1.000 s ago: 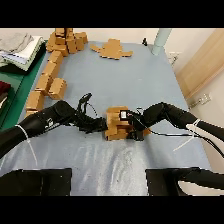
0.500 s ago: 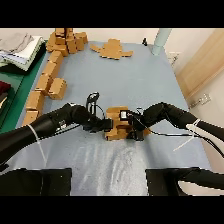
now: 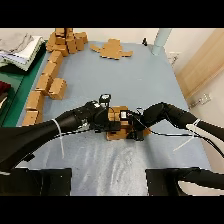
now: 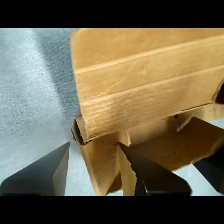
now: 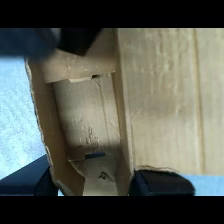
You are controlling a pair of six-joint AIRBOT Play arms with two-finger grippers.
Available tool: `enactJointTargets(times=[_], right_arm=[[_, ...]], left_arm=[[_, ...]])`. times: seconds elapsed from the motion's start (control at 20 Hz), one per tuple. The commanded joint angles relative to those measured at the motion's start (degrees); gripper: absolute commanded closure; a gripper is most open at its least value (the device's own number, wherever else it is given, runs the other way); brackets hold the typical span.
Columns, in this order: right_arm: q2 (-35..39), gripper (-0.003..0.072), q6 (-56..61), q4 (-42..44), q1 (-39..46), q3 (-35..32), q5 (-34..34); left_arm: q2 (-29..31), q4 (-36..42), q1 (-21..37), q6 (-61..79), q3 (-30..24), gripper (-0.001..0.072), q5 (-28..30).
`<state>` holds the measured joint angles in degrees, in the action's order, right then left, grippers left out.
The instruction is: Fold the box.
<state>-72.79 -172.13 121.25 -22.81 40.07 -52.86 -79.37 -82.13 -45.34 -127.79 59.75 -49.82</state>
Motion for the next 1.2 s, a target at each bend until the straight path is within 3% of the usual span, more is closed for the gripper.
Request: enactJointTargets(times=[0.0, 0.15, 0.45, 0.7, 0.85, 1.0, 1.05, 1.15], right_arm=[[0.0, 0.0174, 0.0, 0.0, 0.0, 0.0, 0.0], [0.0, 0.0173, 0.0, 0.0, 0.0, 0.0, 0.0], [0.0, 0.0174, 0.0, 0.0, 0.0, 0.0, 0.0], [0.0, 0.0173, 0.0, 0.0, 0.0, 0.0, 0.0], [0.0, 0.0173, 0.0, 0.0, 0.0, 0.0, 0.0], [0.0, 0.0174, 0.0, 0.0, 0.0, 0.0, 0.0], [0.0, 0.0173, 0.0, 0.0, 0.0, 0.0, 0.0], [0.0, 0.0174, 0.0, 0.0, 0.0, 0.0, 0.0]], left_arm=[[-3.1, -4.4, -1.9, -4.0, 4.4, 0.0235, -6.8], [-6.5, -4.8, -2.5, -4.7, 8.2, 0.0235, -11.8], [-7.7, -4.7, -2.6, -11.8, 9.0, 0.0239, -7.2], [-9.3, -4.4, -2.6, -15.2, 9.0, 0.0240, -7.4], [-10.4, -3.9, -2.5, -15.2, 9.0, 0.0255, -10.7], [-10.4, -4.1, -2.4, -15.2, 9.1, 0.0612, -10.3], [-10.4, -4.1, -2.5, -15.2, 9.1, 0.0669, -10.1], [-10.4, -4.1, -2.5, -15.2, 9.1, 0.0669, -10.2]])
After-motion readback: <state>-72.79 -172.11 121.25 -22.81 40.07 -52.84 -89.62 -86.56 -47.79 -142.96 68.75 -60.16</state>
